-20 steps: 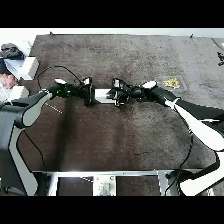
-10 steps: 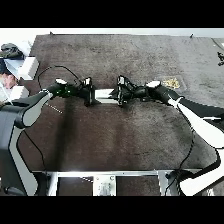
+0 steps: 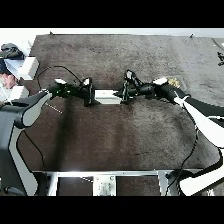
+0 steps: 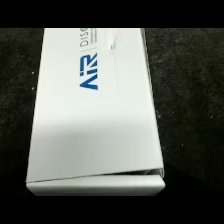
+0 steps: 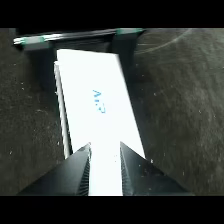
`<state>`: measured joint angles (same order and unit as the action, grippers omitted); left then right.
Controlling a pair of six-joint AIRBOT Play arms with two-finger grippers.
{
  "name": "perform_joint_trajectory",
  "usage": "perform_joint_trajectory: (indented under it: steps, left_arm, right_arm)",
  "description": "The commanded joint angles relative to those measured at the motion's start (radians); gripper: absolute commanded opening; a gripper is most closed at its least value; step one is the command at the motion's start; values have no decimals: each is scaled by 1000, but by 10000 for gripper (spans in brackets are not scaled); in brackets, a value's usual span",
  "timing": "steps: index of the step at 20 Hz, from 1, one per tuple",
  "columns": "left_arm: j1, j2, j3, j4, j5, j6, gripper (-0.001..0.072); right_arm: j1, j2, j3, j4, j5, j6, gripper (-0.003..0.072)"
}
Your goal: Fold the box and place the chain.
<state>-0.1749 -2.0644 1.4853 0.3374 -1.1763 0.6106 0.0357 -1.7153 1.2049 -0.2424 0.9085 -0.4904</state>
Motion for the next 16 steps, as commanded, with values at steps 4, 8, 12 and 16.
perform_joint_trajectory:
  steps: [4,8,12,16]
  left_arm:
    - [0,0,0,-5,8,-3,174]
    - [0,0,0,-5,8,-3,174]
    - [0,0,0,-6,8,-3,173]
    - [0,0,0,-6,9,-3,173]
  right_arm:
    - [-10,3,0,-8,35,23,234]
    - [-10,-13,0,-48,27,124,155]
    - [-10,-45,10,-83,30,231,51]
    - [-10,-48,12,-128,55,298,50]
